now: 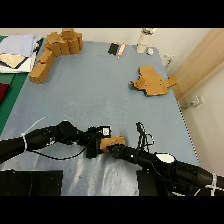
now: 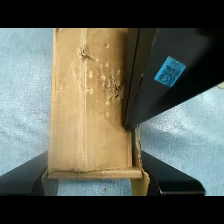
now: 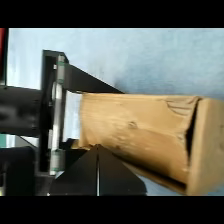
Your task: Fold the box.
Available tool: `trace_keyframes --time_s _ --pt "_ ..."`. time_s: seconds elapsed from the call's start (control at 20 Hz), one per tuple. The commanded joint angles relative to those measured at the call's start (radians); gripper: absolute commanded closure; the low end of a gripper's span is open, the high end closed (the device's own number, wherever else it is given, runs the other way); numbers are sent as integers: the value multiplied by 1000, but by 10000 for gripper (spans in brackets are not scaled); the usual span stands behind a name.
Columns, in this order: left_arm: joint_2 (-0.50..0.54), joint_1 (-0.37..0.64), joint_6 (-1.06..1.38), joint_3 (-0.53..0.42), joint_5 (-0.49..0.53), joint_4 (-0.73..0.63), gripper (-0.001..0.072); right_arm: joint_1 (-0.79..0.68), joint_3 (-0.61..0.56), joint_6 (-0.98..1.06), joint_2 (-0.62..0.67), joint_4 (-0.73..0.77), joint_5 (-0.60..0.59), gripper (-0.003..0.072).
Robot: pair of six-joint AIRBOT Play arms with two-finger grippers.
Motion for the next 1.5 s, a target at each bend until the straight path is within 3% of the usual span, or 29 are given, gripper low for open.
trace_keyframes --time_s 0.0,0.15,0.3,0.4,0.5,0.75,1.05,1.3,1.45 --pt "0 0 2 0 0 2 254 0 15 -40 144 -69 -142 686" --pt "0 0 2 0 0 1 254 -1 18 -291 272 37 -414 686" --pt "0 0 2 0 -1 1 254 -9 98 -845 248 367 -733 686" --pt "0 0 2 0 1 2 254 -56 211 -1115 144 562 -954 685" --pt "0 0 2 0 0 1 254 -126 345 -1307 12 690 -1090 685" --pt "0 1 2 0 2 1 254 -358 663 -1476 -348 844 -1415 684" --pt "0 0 2 0 0 1 254 -472 744 -1541 -570 921 -1442 684" --pt "1 2 -9 3 1 -6 254 -472 745 -1540 -595 939 -1406 684" --pt "26 18 -159 19 34 19 254 -473 745 -1521 -595 939 -1399 684"
